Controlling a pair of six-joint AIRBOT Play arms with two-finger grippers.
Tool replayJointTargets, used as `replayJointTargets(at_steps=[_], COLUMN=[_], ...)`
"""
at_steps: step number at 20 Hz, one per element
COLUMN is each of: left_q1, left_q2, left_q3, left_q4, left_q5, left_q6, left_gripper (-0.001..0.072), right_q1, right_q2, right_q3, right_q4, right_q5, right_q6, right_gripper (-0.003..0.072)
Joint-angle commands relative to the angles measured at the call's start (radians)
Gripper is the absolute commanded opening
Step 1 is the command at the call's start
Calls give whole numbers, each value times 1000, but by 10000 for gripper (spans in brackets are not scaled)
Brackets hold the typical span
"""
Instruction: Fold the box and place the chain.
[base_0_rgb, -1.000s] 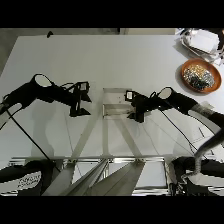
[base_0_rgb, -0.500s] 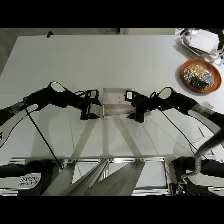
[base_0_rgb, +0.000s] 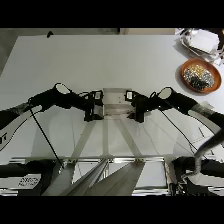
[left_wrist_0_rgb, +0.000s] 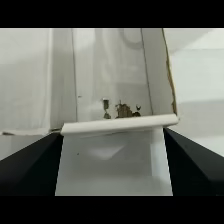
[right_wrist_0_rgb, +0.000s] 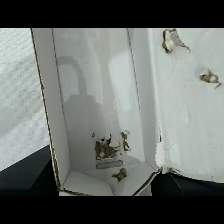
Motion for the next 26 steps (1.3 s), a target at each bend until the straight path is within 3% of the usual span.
replayJointTargets(at_steps=[1,14,15,17,18,26], left_q1=[-8,-33,-33,-33,-33,-33], left_q2=[-2,-46,-46,-46,-46,-46], left_q3=[0,0,0,0,0,0], left_q4=[-16,-91,-91,-84,-84,-84], left_q5=[4,56,56,50,46,44], left_q6=[-2,-2,-2,-1,-1,-2], left_gripper=[715,692,615,265,181,182], right_q1=[0,0,0,0,0,0], right_q2=[1,1,1,0,1,1], right_q3=[0,0,0,0,0,0], right_q4=[0,0,0,0,0,0], right_q5=[0,0,0,0,0,0], right_q6=[0,0,0,0,0,0], right_gripper=[300,300,300,300,300,300])
